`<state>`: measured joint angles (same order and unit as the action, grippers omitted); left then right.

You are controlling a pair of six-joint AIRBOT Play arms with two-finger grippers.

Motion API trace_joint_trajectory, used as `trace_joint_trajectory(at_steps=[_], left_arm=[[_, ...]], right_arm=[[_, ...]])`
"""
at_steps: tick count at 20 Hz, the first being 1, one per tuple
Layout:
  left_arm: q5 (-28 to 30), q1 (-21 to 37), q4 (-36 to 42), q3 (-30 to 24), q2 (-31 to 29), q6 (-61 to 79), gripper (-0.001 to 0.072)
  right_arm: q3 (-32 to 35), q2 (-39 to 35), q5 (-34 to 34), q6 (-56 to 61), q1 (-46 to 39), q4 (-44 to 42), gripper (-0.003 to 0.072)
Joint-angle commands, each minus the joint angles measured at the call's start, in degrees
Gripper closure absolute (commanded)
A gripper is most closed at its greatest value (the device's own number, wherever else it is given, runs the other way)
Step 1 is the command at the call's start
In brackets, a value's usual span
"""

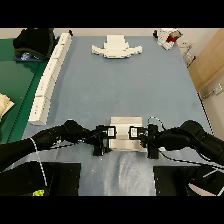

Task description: Fold the box.

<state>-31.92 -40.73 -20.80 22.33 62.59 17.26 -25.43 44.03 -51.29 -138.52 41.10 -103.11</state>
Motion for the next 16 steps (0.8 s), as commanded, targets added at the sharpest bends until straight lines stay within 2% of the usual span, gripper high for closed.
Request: trace_joint_trajectory(at_steps=[1, 4, 5, 6, 7, 16], left_arm=[[0.00, 0.00, 0.00, 0.04, -0.04, 0.00, 0.0241], [0.00, 0.00, 0.00, 0.04, -0.04, 0.00, 0.0241], [0.00, 0.00, 0.00, 0.04, -0.04, 0.00, 0.0242], [0.00, 0.00, 0.00, 0.04, -0.04, 0.00, 0.0242], [0.00, 0.00, 0.00, 0.04, -0.04, 0.00, 0.0242], [0.00, 0.00, 0.00, 0.04, -0.04, 0.00, 0.0242]], right_arm=[[0.04, 0.66, 3.28, -0.07, 0.44, -1.07, 0.0596], [0.02, 2.08, 3.48, -1.09, 0.44, -3.58, 0.0587], [0.02, 2.34, 3.50, -1.27, 0.44, -4.00, 0.0470], [0.04, 2.45, 3.61, -1.29, 0.44, -4.39, 0.0253], [0.02, 2.45, 3.74, -1.36, 0.44, -4.74, 0.0206], [0.02, 2.32, 2.75, -1.05, 0.39, -4.59, 0.0197]])
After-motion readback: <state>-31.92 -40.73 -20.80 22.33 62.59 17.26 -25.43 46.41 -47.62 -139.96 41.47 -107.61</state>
